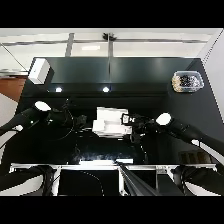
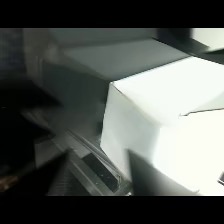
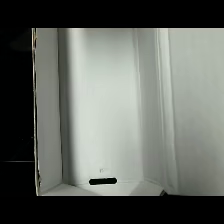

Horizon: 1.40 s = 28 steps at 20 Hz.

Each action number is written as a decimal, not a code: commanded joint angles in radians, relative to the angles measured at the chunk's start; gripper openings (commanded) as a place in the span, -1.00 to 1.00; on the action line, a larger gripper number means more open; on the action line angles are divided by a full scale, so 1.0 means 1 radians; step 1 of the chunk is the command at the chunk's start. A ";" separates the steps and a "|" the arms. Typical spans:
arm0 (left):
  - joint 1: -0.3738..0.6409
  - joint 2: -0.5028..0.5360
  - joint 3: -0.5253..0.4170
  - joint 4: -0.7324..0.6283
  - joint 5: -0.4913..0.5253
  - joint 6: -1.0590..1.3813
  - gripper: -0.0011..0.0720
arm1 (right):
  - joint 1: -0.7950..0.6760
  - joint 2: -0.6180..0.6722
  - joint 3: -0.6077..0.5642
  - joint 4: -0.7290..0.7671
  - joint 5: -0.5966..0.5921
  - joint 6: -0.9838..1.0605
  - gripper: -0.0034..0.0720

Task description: Fold the box and place the chain.

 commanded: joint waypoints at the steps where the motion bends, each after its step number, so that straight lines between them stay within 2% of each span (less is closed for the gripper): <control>1: -0.001 0.004 0.037 -0.006 -0.042 0.003 0.39 | 0.001 0.000 0.000 0.000 0.000 0.000 0.51; 10: -0.075 0.005 0.087 -0.005 -0.054 0.010 0.39 | 0.001 0.000 0.000 0.000 0.000 0.001 0.51; 17: -0.071 0.005 0.102 0.001 -0.054 0.010 0.38 | 0.001 0.000 0.000 0.000 0.000 0.001 0.51; 28: -0.040 0.004 0.102 0.101 -0.074 0.006 0.38 | 0.001 0.000 0.000 0.000 0.000 0.001 0.51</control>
